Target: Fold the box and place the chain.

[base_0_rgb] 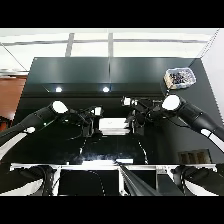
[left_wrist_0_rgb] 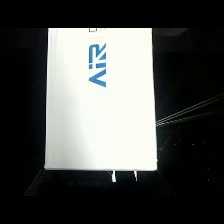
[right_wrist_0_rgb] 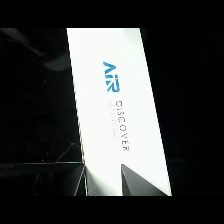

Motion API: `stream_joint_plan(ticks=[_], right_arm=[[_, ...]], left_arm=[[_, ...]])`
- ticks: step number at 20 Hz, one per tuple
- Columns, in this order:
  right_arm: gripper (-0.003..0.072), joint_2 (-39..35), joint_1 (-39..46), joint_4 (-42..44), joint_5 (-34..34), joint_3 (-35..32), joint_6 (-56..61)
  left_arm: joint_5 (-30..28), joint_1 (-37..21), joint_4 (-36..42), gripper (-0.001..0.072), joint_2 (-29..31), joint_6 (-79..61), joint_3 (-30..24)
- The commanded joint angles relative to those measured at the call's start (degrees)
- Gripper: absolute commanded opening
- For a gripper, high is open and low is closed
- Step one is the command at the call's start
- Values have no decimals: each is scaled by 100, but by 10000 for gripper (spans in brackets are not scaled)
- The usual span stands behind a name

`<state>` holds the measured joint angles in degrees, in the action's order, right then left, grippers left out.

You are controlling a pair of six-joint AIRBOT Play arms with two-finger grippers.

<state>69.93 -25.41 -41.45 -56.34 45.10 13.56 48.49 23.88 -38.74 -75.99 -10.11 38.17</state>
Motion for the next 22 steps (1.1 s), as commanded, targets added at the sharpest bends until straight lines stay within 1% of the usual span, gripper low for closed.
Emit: stream_joint_plan(ticks=[1,3,6,7,9,10,11,12,13,14,15,17,19,22], right_arm=[[271,52,-101,-83,144,-24,129],[271,26,-111,-42,133,-4,208],[270,-214,-44,-59,-11,153,809],[271,-334,26,-57,-146,216,1106],[266,-570,243,-57,-404,238,2118],[126,-577,367,-11,-450,179,2835],[10,-564,439,203,-315,-31,3276],[8,-562,466,706,-66,-280,3429],[6,-544,459,1502,179,-501,3407],[7,-485,459,2094,273,-601,3399],[7,-365,459,2415,254,-619,3462],[7,-61,459,2627,251,-619,3842],[7,317,459,2769,229,-619,3906],[8,820,459,2898,-70,-619,3980]], left_arm=[[-2,4,0,401,-2,4,-4],[-2,4,0,401,-2,4,-4],[-2,4,-2,401,-2,4,-4],[-2,4,0,401,-2,4,-4],[-2,4,0,401,-2,4,-4],[-4,4,0,401,-2,4,-4],[-2,4,0,401,-2,4,-4],[-4,4,0,400,-2,4,-4],[-2,4,0,400,-2,4,-4],[-4,4,0,401,-2,4,-4],[-4,4,0,401,-2,4,-4],[-4,4,0,401,-2,4,-4],[-4,4,0,401,-2,4,-4],[-4,4,0,401,-2,4,-4]])
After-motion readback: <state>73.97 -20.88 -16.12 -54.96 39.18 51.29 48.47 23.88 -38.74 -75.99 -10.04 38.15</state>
